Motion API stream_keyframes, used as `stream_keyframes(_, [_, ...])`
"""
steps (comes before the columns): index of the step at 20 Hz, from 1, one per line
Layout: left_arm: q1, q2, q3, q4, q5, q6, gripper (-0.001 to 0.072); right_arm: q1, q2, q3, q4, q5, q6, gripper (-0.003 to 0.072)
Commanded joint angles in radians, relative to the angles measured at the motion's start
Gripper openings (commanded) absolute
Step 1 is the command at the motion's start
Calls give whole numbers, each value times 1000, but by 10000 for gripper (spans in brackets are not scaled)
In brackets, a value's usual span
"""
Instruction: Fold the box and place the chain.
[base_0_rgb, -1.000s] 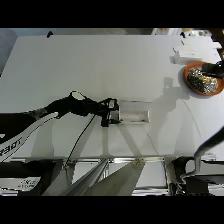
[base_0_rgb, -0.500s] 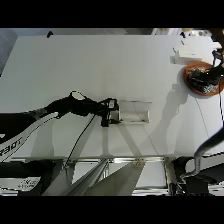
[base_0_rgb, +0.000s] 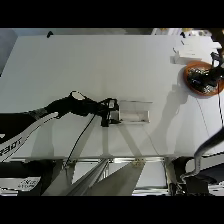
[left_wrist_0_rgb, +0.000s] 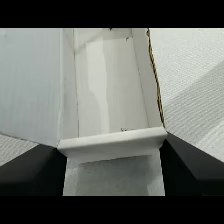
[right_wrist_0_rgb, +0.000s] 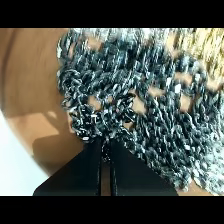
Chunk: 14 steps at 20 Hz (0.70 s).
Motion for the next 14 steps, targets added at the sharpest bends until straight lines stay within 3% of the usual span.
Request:
stream_keyframes(1, [0, 0, 0, 0, 0, 0, 103, -1, 87, 1, -7, 34, -23, 15])
stream_keyframes(5, [0, 0, 0, 0, 0, 0, 103, -1, 264, 1, 10, 122, -23, 15])
stream_keyframes(14, [0, 0, 0, 0, 0, 0, 103, 0, 594, 0, 261, 420, -76, 15])
